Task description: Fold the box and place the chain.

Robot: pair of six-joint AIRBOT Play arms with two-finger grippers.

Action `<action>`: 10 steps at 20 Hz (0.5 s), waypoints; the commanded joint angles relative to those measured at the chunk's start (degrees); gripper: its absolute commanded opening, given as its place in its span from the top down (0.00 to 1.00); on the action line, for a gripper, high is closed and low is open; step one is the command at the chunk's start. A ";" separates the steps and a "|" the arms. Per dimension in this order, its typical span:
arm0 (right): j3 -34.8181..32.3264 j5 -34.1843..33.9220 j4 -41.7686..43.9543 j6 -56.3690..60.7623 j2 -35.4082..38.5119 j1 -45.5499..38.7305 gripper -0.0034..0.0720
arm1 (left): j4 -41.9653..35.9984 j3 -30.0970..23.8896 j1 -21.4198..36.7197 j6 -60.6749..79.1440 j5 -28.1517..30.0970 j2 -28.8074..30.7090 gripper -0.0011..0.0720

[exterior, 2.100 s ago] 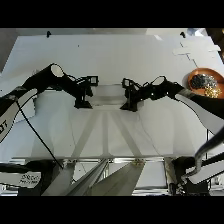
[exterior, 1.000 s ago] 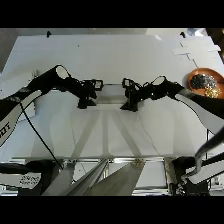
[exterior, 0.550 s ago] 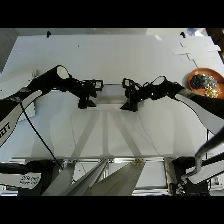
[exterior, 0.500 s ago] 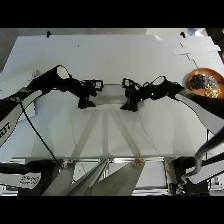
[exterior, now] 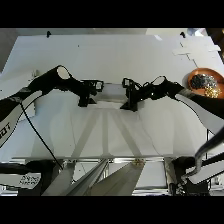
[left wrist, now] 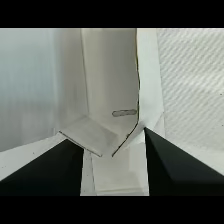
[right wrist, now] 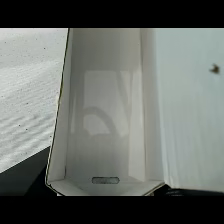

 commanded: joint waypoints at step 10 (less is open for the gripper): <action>-0.02 0.17 -0.11 -0.07 -0.04 0.07 0.45 | -0.24 -0.02 -0.70 5.27 0.90 0.00 0.38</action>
